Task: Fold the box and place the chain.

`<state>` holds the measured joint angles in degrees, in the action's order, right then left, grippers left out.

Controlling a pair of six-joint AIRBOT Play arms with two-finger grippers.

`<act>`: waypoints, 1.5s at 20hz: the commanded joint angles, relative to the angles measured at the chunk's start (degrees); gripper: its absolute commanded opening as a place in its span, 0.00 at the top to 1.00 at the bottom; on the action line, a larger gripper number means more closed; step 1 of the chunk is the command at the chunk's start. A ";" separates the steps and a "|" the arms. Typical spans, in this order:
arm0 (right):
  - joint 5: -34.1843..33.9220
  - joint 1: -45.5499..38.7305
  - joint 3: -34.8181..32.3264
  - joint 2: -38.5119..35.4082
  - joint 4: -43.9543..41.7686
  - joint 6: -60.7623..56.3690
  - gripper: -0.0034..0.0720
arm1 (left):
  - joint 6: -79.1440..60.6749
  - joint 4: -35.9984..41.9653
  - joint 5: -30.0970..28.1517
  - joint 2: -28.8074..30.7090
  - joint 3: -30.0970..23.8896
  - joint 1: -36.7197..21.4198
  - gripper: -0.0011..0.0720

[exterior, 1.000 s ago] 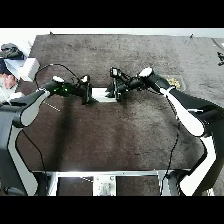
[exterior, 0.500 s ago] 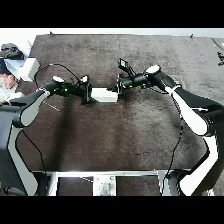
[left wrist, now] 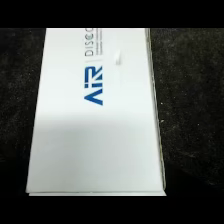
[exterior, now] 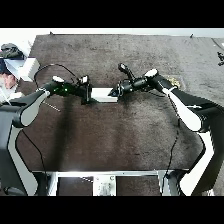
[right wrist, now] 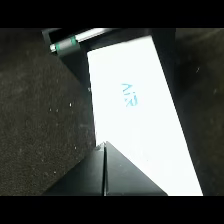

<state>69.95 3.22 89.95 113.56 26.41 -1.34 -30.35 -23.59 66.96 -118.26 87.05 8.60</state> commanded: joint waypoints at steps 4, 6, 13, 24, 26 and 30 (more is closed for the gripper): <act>-3.23 0.04 -0.02 1.09 7.69 -4.87 0.96 | 0.31 0.07 -0.09 -0.02 0.02 0.04 0.43; -5.84 0.07 -0.02 1.09 9.70 -6.45 0.96 | 0.33 0.04 -0.09 -0.02 0.02 0.04 0.43; -8.17 -0.35 -0.07 -0.24 6.91 -6.12 0.96 | 0.31 0.04 -0.09 -0.02 0.02 0.04 0.43; -5.18 -4.00 -12.48 -29.94 -14.21 0.09 0.97 | 0.31 0.04 -0.09 -0.02 0.02 0.04 0.43; -14.60 -4.00 -23.58 -39.26 -14.19 0.31 0.97 | 0.33 0.04 -0.09 -0.02 0.02 0.04 0.43; -38.77 -4.00 -46.69 -56.81 -14.25 0.28 0.96 | 0.33 0.04 -0.02 -0.02 0.02 0.07 0.43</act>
